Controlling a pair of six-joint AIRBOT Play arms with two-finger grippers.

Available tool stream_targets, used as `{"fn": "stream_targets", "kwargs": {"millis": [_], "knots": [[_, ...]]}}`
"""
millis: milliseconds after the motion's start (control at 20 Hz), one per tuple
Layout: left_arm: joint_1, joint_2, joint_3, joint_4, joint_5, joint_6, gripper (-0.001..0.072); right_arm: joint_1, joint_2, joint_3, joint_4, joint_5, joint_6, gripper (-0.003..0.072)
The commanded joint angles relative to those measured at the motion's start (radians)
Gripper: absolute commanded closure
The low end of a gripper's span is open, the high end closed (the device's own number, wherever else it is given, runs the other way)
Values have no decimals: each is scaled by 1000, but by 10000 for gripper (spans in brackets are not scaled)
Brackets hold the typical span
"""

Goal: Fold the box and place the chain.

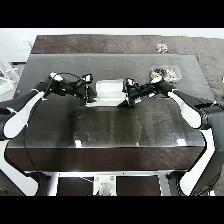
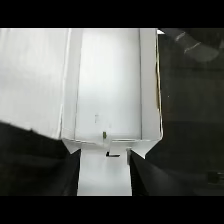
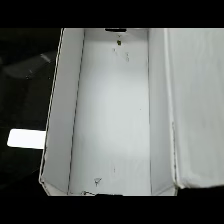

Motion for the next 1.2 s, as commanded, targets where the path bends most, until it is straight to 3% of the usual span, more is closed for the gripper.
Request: {"fn": "stream_targets", "kwargs": {"millis": [0,700,1150], "knots": [[-16,0,0,-9,43,1,365,0,0,0,1,0,0,90],[-17,-41,0,-148,39,37,362,0,0,0,1,0,0,90],[-37,-44,0,-137,45,52,330,0,0,0,1,0,0,90]]}}
